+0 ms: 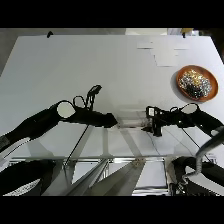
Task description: Fold the box and place the chain.
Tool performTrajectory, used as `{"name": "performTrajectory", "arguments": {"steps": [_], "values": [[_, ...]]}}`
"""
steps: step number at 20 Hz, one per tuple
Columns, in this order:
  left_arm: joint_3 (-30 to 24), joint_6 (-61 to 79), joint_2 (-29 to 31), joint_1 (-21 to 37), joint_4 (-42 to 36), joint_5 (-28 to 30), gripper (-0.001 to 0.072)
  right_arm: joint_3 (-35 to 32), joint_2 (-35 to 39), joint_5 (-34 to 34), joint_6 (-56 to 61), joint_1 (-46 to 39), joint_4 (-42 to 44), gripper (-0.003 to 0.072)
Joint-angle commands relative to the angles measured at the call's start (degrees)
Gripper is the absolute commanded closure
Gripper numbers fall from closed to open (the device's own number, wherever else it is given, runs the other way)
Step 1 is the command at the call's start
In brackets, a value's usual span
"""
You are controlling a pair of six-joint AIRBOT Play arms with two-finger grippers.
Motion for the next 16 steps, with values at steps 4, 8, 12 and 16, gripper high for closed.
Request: {"name": "performTrajectory", "arguments": {"steps": [4,8,12,16], "values": [[0.0,-9.9,6.0,5.4,17.5,-7.2,0.0578,0.0,0.0,0.0,0.0,0.0,0.0,0.027],[-0.5,-12.6,2.4,6.4,18.3,-7.8,0.0577,0.0,0.0,0.0,0.0,0.0,0.0,0.027],[-0.5,-12.4,-6.3,3.0,16.0,-4.5,0.0575,0.0,0.0,0.0,0.0,0.0,0.0,0.027],[0.0,-5.2,-7.6,0.5,7.7,-1.9,0.0566,0.0,0.0,0.0,0.0,0.0,0.0,0.027]]}}
